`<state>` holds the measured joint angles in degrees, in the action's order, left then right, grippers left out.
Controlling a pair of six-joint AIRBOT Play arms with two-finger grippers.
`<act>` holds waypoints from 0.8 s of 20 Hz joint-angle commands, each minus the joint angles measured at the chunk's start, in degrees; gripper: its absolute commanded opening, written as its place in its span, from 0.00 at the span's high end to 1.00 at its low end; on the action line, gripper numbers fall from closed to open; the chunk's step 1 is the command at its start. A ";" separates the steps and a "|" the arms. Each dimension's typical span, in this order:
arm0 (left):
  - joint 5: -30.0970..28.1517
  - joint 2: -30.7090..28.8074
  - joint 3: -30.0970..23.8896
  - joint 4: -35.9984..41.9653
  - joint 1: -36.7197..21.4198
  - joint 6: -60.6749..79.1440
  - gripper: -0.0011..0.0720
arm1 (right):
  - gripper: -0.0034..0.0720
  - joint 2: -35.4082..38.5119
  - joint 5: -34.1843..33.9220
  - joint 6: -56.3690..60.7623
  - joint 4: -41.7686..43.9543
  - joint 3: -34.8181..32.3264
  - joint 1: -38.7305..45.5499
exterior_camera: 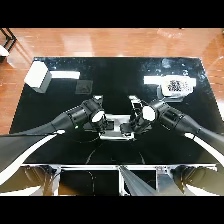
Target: Fold the box and place the chain.
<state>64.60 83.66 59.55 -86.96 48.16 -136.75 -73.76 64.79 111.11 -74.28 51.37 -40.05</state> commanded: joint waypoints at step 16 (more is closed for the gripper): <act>0.00 0.02 0.00 -0.24 0.00 0.09 0.96 | 0.43 -0.96 1.57 5.81 0.17 3.69 -2.58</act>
